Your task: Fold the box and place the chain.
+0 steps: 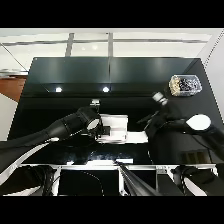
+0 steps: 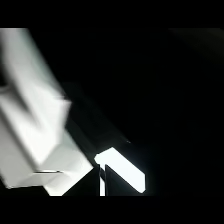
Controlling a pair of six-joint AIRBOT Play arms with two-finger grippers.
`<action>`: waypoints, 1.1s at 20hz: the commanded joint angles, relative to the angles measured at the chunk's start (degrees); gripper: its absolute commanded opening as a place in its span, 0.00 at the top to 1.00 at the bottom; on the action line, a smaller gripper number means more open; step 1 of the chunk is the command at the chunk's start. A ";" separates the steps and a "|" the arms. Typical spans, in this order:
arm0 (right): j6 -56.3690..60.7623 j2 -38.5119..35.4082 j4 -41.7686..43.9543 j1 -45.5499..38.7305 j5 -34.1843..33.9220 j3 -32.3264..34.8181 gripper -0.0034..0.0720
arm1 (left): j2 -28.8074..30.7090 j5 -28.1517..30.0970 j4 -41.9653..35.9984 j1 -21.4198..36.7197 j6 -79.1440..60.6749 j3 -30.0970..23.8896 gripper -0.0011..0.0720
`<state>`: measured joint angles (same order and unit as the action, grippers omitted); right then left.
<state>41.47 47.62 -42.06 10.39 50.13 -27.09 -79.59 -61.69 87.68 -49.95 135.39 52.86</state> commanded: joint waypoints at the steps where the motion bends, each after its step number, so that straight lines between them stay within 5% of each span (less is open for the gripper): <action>1: 24.09 -1.77 -7.15 -17.75 8.46 0.28 0.90 | -0.09 -0.04 0.11 -0.02 0.07 0.00 0.95; 4: 26.18 3.13 -7.26 -25.16 15.61 2.84 0.90 | -0.09 -0.11 0.07 -0.02 0.07 0.00 0.95; 8: 27.08 12.24 -5.16 -20.46 19.52 3.76 0.90 | -0.09 -0.09 0.04 -0.02 0.07 0.02 0.95; 14: 24.90 23.30 2.58 -8.33 14.73 3.74 0.90 | -0.09 -0.09 -0.17 -0.02 0.07 0.02 0.95; 20: 21.66 23.65 10.23 -2.34 11.61 3.69 0.90 | -0.09 -0.09 -0.17 -0.02 0.07 0.02 0.95; 21: 19.61 23.65 12.24 -1.90 12.57 3.54 0.81 | -0.09 -0.09 -0.17 -0.02 0.07 0.02 0.95; 22: 17.66 23.63 13.94 -1.68 14.14 3.13 0.48 | -0.09 -0.09 -0.17 -0.02 0.07 0.02 0.95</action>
<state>63.24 70.89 -33.36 6.90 62.87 -23.55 -79.64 -61.84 87.57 -49.95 135.48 52.86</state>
